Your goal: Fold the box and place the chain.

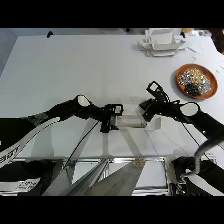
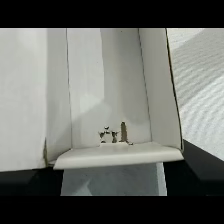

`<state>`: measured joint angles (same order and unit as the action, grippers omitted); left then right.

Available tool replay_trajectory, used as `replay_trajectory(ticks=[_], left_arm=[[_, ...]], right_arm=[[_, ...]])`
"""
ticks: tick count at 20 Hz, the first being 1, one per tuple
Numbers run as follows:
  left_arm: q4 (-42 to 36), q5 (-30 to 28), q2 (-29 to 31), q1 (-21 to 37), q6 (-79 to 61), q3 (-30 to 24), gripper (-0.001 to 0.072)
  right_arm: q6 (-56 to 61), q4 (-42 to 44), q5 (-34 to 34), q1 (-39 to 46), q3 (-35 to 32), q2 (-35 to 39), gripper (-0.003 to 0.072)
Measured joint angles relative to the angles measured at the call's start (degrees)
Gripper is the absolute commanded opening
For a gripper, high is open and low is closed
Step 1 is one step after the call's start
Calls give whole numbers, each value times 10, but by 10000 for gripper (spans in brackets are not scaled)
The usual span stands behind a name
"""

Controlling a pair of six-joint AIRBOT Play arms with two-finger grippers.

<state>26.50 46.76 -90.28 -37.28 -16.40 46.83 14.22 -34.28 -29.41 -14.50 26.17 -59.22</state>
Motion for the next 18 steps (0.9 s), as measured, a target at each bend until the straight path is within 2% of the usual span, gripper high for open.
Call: replay_trajectory(ticks=[3, 7, 12, 14, 15, 17, 18], left_arm=[[0, 1, 0, 0, -1, 0, 148], [1, 3, 0, 0, -1, 0, 148], [1, 3, 0, 0, -1, 0, 148], [1, 2, 0, 0, -1, 0, 148], [1, 2, 0, 0, -1, 0, 148], [1, 2, 0, 0, -1, 0, 148], [1, 2, 0, 0, -1, 0, 148]], right_arm=[[6, -4, -14, 0, 0, 21, 17], [8, -27, -46, 0, 0, 101, 17], [8, -205, -143, 0, -1, 174, 31], [9, -267, -187, 0, -3, 174, 252], [8, -289, -202, 0, -5, 169, 249], [1, -311, -214, 0, -12, 156, 158], [-11, -316, -218, 0, -15, 147, 155]])
